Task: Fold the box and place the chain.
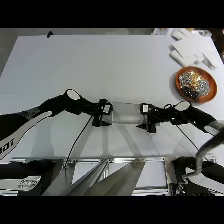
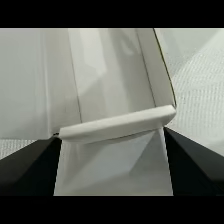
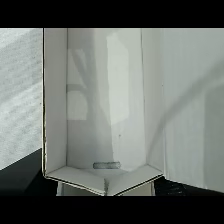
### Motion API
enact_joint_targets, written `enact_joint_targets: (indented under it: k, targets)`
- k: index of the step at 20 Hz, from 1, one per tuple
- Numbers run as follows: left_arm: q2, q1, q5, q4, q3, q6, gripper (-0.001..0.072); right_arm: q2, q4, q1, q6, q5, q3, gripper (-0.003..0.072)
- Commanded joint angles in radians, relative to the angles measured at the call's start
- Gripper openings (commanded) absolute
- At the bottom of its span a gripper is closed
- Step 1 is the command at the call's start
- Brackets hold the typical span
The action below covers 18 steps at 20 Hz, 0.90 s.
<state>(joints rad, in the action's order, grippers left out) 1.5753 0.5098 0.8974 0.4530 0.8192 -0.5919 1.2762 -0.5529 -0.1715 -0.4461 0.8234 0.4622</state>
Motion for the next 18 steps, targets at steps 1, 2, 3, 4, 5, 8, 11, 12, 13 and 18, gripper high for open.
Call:
enact_joint_targets:
  k: [1,2,3,4,5,8,11,12,13,18]
  targets:
    - [0.012,0.017,0.003,0.001,0.003,0.017,0.0704,-0.001,0.0,0.0,0.0,0.0,0.0,0.0436]
    - [0.015,0.021,0.003,-0.005,0.003,0.016,0.0703,-0.001,0.0,0.0,0.0,0.0,0.0,0.0436]
    - [0.017,0.026,-0.006,-0.013,0.003,0.017,0.0702,-0.001,0.0,0.0,0.0,0.0,0.0,0.0436]
    - [0.018,0.032,-0.019,-0.024,0.003,0.016,0.0698,-0.001,0.0,0.0,0.0,0.0,0.0,0.0436]
    - [0.019,0.04,-0.034,-0.045,0.003,0.017,0.0697,-0.001,0.0,0.0,0.0,0.0,0.0,0.0436]
    - [0.032,0.053,-0.042,-0.083,0.003,0.016,0.0693,-0.001,0.0,0.0,0.0,0.0,0.0,0.0436]
    - [0.031,0.053,-0.042,-0.082,0.003,0.018,0.0486,-0.001,0.0,0.0,0.0,0.0,0.0,0.0436]
    - [0.031,0.053,-0.043,-0.08,0.003,0.018,0.0338,-0.001,0.0,0.0,0.0,0.0,0.0,0.0436]
    - [0.031,0.053,-0.043,-0.079,0.003,0.017,0.0192,-0.001,0.0,0.0,0.0,0.0,0.0,0.0436]
    - [0.031,0.053,-0.041,-0.079,0.003,0.017,0.0072,-0.001,0.0,0.0,0.0,0.0,0.0,0.0436]
